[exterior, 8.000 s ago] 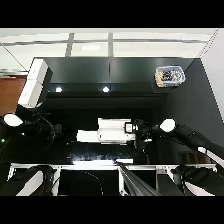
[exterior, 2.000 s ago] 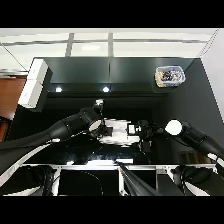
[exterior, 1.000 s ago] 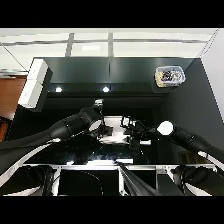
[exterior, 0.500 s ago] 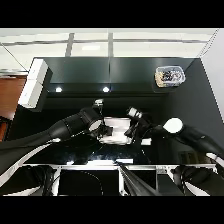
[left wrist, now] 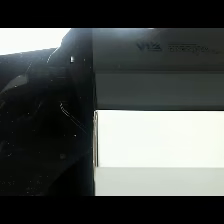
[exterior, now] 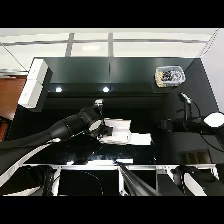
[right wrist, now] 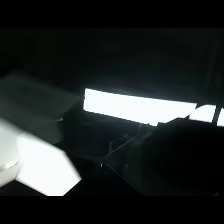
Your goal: Fold the box and place the chain.
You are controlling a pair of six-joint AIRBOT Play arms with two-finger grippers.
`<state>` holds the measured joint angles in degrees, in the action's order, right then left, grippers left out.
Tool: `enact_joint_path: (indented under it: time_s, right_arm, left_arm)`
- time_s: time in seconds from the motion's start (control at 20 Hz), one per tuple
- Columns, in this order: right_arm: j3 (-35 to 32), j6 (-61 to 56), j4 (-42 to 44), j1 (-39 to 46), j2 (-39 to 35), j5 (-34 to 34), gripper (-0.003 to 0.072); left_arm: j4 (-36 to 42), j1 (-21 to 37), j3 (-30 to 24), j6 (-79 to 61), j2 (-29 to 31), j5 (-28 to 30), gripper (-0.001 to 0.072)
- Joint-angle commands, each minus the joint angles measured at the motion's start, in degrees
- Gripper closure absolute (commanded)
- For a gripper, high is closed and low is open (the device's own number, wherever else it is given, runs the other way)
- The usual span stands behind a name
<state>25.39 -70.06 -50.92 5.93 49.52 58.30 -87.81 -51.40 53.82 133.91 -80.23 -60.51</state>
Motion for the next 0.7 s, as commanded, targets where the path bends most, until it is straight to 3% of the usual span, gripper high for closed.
enact_joint_path:
  time_s: [0.0,0.15,0.45,0.6,0.65]
  right_arm:
    - [-4.4,-11.8,-1.8,4.9,2.9,4.5,0.0673]
    - [-6.6,-7.6,3.6,0.6,7.9,7.1,0.0673]
    - [-6.7,9.3,28.5,-9.5,16.6,1.6,0.0673]
    - [-5.8,12.9,30.1,-11.4,17.3,1.5,0.067]
    - [-5.0,13.9,30.2,-11.3,17.3,2.4,0.0564]
  left_arm:
    - [0.0,0.0,0.0,0.0,0.0,0.0,0.0683]
    - [0.0,0.0,0.0,0.0,0.0,0.0,0.0683]
    - [0.0,0.0,0.0,0.0,0.0,0.0,0.0683]
    - [0.0,0.0,0.0,0.0,0.0,0.0,0.0683]
    - [0.0,0.0,0.0,0.0,0.0,0.0,0.0683]
